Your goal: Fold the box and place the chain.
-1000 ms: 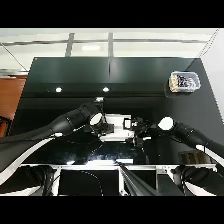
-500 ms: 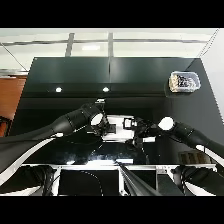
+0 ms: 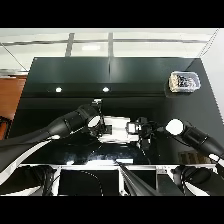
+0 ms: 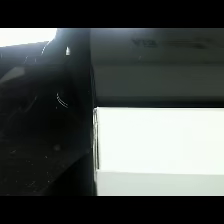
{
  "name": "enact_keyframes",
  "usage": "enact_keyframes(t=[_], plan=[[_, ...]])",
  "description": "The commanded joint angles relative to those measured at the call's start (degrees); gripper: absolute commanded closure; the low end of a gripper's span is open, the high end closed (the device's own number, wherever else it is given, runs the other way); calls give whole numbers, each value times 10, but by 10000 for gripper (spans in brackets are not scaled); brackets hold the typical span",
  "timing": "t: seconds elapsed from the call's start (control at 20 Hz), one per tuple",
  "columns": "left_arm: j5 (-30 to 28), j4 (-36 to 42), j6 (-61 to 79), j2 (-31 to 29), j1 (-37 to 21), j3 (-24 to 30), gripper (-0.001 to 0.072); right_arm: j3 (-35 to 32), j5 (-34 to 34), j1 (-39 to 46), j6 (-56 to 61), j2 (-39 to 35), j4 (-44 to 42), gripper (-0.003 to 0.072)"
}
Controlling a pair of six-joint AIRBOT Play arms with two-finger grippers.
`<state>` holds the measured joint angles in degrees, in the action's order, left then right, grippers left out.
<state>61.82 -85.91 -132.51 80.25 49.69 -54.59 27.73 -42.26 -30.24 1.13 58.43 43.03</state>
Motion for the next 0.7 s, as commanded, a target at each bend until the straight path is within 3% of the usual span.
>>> enact_keyframes(t=[0.0,0.25,0.3,0.35,0.45,0.5,0.65], plan=[[-20,-3,-13,-1,6,12,680,0,3,0,7,-8,18,30],[-21,-6,-13,-1,6,12,680,0,0,-2,6,16,13,44],[-20,-6,-13,-1,6,12,679,0,0,-3,7,17,14,224],[-20,-6,-13,-1,6,12,680,0,-2,-2,6,17,11,230],[-20,-6,-13,-1,6,12,680,0,-6,-3,9,17,-11,416],[-20,-6,-13,-1,6,12,679,0,-5,-4,9,17,-27,456],[-20,-5,-13,-1,6,12,679,0,14,-18,8,26,-82,456]])
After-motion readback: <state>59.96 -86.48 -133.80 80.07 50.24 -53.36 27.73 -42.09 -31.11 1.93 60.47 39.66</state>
